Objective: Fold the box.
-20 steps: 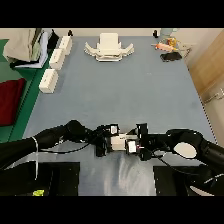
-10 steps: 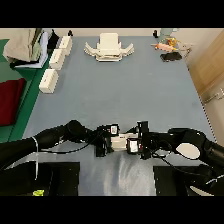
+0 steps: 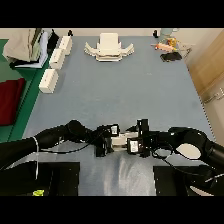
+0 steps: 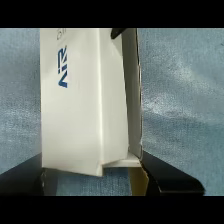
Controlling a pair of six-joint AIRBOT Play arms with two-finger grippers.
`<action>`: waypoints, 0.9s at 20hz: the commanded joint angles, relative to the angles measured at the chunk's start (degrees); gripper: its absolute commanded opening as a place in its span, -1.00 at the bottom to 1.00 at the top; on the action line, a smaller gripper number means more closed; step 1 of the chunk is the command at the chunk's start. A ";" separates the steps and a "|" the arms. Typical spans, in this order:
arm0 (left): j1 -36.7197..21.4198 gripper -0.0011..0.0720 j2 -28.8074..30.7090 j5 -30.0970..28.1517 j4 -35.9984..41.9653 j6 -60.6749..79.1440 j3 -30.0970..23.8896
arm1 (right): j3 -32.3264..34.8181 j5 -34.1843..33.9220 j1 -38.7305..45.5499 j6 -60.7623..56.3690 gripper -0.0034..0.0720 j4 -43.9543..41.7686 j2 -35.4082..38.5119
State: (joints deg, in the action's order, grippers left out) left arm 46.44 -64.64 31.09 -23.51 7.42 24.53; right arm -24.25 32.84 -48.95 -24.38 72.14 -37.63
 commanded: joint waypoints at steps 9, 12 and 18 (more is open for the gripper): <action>0.00 0.21 -0.02 -0.02 -0.04 0.04 0.00 | -0.07 4.09 0.00 0.02 0.16 -5.22 -3.85; 0.00 0.21 -0.02 -0.02 -0.04 0.04 0.00 | -0.07 5.22 0.00 0.02 0.16 -6.43 -3.82; 0.00 0.21 -0.02 -0.04 -0.04 0.04 0.00 | -0.09 5.73 0.02 -0.22 0.17 -8.11 -2.25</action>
